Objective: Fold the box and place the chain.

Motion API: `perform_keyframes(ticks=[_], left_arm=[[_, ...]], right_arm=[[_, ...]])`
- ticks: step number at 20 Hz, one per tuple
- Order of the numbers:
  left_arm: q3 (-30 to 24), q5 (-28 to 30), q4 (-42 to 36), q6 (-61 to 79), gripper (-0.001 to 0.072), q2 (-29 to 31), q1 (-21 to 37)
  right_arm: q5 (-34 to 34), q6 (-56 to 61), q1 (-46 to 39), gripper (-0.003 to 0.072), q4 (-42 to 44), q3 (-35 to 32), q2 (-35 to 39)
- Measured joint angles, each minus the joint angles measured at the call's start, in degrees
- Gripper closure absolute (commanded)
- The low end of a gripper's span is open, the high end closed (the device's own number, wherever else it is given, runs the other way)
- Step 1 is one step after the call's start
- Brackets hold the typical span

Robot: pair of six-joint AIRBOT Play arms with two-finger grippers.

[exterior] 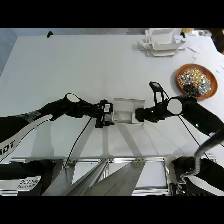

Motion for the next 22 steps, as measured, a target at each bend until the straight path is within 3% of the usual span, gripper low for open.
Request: perform_keyframes(ticks=[17, 20, 22], left_arm=[[0.0, 0.0, 0.0, 0.0, 0.0623, 0.0, 0.0], [0.0, 0.0, 0.0, 0.0, 0.0623, 0.0, 0.0], [0.0, 0.0, 0.0, 0.0, 0.0623, 0.0, 0.0]], right_arm=[[6.5, 14.5, 6.6, 0.0291, -9.3, 7.2, -7.7], [7.5, 15.7, 7.2, 0.0444, -10.7, 7.6, -8.4], [7.9, 16.3, 7.5, 0.0472, -11.3, 7.8, -8.6]])
